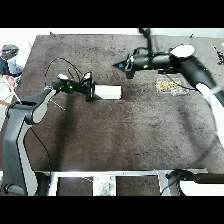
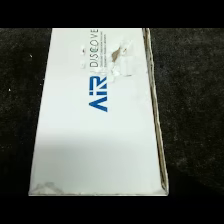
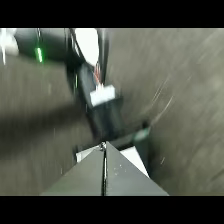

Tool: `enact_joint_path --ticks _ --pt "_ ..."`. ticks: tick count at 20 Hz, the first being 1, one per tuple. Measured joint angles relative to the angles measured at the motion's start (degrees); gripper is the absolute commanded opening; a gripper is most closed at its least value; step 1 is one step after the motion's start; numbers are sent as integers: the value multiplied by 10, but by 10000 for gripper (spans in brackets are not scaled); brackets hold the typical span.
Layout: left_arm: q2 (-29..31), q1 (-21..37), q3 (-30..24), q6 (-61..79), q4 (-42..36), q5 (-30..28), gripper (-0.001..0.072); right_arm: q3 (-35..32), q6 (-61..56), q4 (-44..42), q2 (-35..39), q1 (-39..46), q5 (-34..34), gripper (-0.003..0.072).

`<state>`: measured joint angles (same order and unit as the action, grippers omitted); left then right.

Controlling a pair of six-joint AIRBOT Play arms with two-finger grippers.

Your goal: Fold the box and place the chain.

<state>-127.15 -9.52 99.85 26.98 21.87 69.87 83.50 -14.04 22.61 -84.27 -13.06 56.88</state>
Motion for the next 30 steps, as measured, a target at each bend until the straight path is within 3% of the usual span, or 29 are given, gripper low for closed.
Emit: enact_joint_path --ticks 3,8,14,18,20,24,30 --pt "0 0 0 0 0 0 177 -118 -15 10 126 1 -108 9" --pt "0 0 0 0 0 0 177 -377 -23 14 355 1 -325 10" --pt "0 0 0 0 0 0 177 -634 -25 16 554 1 -483 10" --pt "0 0 0 0 0 0 175 -699 -25 16 604 1 -520 10" --pt "0 0 0 0 0 3 11 -711 -25 17 613 1 -528 10" --pt "14 3 2 -13 -8 9 10 -721 -25 18 620 1 -537 10" --pt "111 52 20 -69 -52 2 10 -723 -25 18 622 1 -539 10"
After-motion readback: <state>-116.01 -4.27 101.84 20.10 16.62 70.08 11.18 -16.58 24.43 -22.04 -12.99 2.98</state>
